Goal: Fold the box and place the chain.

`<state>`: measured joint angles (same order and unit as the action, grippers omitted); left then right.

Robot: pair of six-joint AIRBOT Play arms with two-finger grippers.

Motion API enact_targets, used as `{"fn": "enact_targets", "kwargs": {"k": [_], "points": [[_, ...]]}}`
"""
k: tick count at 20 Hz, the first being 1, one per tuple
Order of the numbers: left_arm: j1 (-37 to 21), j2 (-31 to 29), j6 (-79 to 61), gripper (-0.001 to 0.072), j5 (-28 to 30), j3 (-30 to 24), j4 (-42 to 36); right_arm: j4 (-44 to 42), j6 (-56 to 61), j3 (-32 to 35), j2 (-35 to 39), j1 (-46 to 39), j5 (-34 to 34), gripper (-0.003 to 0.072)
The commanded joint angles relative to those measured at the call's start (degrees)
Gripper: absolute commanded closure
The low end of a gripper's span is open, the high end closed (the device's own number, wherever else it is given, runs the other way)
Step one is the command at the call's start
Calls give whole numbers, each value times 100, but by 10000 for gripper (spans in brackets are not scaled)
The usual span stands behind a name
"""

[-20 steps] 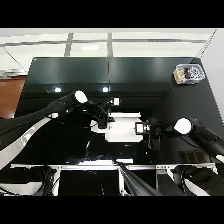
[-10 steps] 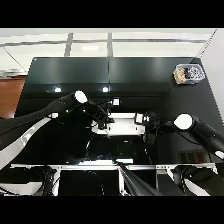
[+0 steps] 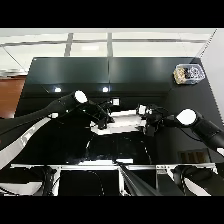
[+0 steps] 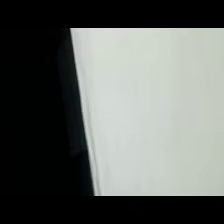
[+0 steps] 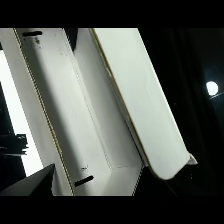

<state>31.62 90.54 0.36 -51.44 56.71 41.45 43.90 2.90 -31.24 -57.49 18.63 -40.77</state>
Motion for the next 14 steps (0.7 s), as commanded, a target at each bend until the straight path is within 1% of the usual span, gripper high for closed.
{"fn": "enact_targets", "kwargs": {"k": [1,3,6,8,10,12,14], "points": [[2,4,-13,685,-4,0,4,-52,-109,-7,-101,-9,127,-18],[2,4,-13,686,-2,0,4,-55,-103,-7,-101,-105,203,-18],[2,4,-13,685,-2,0,2,-297,-216,-4,-101,-398,-122,-18],[7,4,-13,686,-2,0,-15,-592,-887,-2,-175,-323,-439,-18],[4,4,-13,686,-2,0,-15,-826,-1408,37,-358,-153,-466,-18],[7,4,-13,686,-4,0,-15,-903,-1637,85,-595,-35,-466,-18],[7,4,2,686,-15,0,-13,-1010,-2068,151,-811,-44,-457,-18]]}}
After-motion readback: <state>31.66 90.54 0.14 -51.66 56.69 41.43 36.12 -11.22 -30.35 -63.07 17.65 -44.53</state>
